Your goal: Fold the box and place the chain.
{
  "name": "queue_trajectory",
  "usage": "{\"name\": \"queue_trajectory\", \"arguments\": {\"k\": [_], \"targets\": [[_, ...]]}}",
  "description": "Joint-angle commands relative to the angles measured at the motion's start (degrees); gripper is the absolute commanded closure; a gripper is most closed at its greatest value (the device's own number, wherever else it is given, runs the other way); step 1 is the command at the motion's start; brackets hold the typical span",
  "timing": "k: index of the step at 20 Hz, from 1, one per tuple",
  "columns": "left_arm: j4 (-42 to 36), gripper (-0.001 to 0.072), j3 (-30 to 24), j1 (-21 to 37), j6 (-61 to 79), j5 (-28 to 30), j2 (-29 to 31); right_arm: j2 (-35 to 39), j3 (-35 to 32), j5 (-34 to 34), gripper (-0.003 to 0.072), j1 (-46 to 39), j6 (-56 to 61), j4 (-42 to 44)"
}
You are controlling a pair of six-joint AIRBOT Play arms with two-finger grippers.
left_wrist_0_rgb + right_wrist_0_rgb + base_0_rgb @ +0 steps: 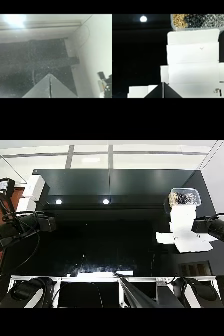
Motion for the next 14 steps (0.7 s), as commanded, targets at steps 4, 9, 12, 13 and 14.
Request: {"name": "queue_trajectory", "arguments": {"k": [4,9,12,13,14], "targets": [[0.0,0.068,-0.04,0.0,0.02,0.28,0.02,0.04,0.02,0.02,0.0669,0.04,0.0,0.02],[-0.02,0.068,-0.04,0.0,0.02,0.52,0.02,0.04,0.02,0.02,0.0669,0.04,0.0,0.02],[0.17,0.068,-0.07,0.0,0.02,0.72,0.0,0.04,0.0,0.02,0.0669,0.04,0.0,0.02],[0.17,0.068,-0.13,0.0,0.02,0.94,-0.13,0.04,0.0,0.02,0.0669,0.04,0.0,0.02],[0.15,0.068,-0.24,0.0,0.02,0.83,-0.46,0.04,0.02,0.0,0.0669,0.04,0.0,0.02]]}}
